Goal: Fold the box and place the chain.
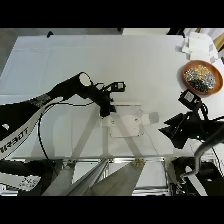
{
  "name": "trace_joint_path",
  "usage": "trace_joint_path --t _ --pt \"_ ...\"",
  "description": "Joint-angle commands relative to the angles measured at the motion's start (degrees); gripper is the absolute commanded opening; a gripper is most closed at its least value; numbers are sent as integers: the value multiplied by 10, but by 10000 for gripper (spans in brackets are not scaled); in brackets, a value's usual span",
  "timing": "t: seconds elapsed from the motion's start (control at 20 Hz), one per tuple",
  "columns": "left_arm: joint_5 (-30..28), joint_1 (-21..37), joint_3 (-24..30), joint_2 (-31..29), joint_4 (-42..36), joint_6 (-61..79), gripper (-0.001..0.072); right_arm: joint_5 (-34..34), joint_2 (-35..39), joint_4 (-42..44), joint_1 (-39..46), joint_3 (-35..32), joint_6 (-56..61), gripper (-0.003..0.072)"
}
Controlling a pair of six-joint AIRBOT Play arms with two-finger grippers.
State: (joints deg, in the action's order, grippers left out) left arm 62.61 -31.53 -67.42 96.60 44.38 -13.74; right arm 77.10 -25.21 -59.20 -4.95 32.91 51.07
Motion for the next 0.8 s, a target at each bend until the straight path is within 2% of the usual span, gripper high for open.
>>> trace_joint_path --t 0.0,0.2,0.3,0.75 --pt "-2 0 0 0 0 0 12 0 0 19 0 0 -22 375" --pt "2 0 0 0 0 0 10 0 0 19 0 0 -21 374" --pt "2 0 0 0 0 0 10 0 0 19 0 0 -21 326" --pt "-5 0 0 0 3 0 7 -2 0 43 0 0 -21 315"
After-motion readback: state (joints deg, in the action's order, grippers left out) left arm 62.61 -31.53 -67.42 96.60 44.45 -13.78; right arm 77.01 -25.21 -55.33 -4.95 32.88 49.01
